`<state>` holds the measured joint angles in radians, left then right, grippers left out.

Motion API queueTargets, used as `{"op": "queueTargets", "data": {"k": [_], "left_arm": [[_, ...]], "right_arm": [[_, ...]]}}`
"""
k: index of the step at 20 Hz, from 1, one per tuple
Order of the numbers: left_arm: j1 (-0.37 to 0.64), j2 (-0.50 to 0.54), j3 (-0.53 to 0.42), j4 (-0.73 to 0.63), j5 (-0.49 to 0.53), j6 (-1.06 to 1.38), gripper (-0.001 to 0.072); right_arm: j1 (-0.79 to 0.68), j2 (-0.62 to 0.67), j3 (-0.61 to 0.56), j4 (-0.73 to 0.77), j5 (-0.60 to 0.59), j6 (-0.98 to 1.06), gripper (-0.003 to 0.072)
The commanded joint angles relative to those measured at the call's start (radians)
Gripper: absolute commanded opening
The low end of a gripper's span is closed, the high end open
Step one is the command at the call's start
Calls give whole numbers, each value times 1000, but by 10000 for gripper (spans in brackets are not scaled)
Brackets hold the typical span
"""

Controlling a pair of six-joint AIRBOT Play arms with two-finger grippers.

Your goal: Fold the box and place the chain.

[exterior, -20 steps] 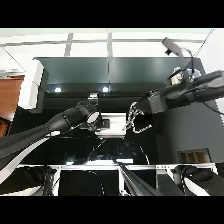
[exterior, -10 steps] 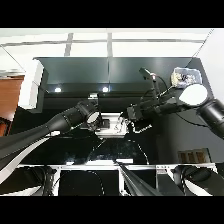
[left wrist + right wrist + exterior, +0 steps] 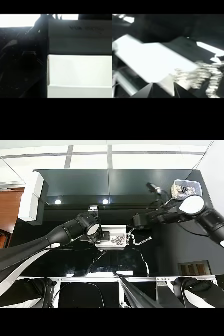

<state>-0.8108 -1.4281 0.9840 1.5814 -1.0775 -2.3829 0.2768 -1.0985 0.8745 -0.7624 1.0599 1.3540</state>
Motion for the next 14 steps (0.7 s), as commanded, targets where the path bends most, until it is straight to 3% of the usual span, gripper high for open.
{"op": "queueTargets", "data": {"k": [1, 3, 5, 9, 14], "left_arm": [[0, 1, 1, 0, 0, 0, 31], [0, 1, 1, 0, 0, 0, 32], [0, 1, 1, 0, 0, 0, 32], [0, 1, 1, 0, 0, 0, 32], [0, 1, 1, 0, -1, 0, 31]], "right_arm": [[-161, 3, -2, -213, -65, 37, 311], [-223, 0, -11, -449, -224, 247, 314], [-259, -29, -19, -606, -354, 409, 720], [-358, -187, -1, -611, -538, 579, 719], [-382, -445, 200, -642, -462, 584, 719]]}}
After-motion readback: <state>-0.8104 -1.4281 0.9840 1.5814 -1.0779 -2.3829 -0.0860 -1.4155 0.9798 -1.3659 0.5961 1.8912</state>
